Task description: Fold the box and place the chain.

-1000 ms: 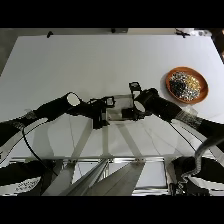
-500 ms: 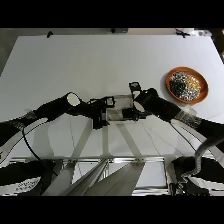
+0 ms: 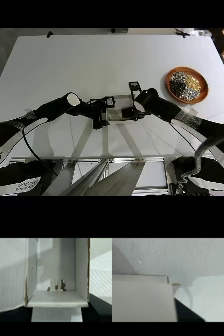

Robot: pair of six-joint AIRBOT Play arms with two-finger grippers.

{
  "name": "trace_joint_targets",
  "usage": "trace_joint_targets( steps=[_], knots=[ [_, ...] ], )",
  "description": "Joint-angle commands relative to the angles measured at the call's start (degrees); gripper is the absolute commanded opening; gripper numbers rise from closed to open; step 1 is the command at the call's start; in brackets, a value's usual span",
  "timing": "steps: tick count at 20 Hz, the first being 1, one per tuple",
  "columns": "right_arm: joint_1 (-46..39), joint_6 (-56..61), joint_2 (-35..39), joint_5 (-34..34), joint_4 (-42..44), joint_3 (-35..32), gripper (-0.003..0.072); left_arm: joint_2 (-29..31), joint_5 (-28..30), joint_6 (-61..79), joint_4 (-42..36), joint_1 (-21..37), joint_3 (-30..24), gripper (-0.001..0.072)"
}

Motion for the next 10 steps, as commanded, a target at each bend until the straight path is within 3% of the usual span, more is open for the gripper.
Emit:
trace_joint_targets(
  steps=[1,7,10],
  knots=[
    [0.02,-3.54,1.60,3.19,0.11,0.04,0.0436,0.02,0.07,-0.09,0.00,-0.04,-0.02,0.0392],
    [0.02,-9.99,12.70,9.44,-6.27,0.04,0.0459,0.02,0.04,-0.09,0.00,-0.04,-0.02,0.0392],
    [-1.55,-13.29,19.34,17.22,-10.14,0.04,0.0460,0.02,0.04,-0.09,0.02,-0.04,-0.02,0.0392]
  ],
)
